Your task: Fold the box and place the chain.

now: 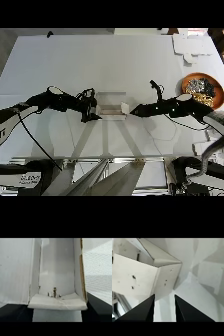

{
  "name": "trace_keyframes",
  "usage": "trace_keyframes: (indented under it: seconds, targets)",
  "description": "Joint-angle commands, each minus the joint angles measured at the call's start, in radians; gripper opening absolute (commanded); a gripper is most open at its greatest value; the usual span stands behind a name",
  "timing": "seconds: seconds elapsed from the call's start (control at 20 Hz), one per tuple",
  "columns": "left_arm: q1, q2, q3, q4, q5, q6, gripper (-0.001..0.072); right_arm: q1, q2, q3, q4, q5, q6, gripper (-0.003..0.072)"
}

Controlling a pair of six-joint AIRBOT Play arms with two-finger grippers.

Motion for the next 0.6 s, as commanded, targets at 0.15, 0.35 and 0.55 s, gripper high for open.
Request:
trace_keyframes:
  seconds: [0.15,0.35,0.55]
  targets:
    - [0.000,0.000,0.000,0.000,0.000,0.000,0.0395,0.008,-0.001,-0.001,0.092,0.014,-0.035,0.0326]
    - [0.000,0.000,0.000,0.000,0.000,0.000,0.0395,0.061,-0.001,0.000,0.115,-0.066,-0.075,0.0445]
    - [0.000,0.000,0.000,0.000,0.000,0.000,0.0395,0.092,0.000,0.000,0.123,-0.140,-0.127,0.0485]
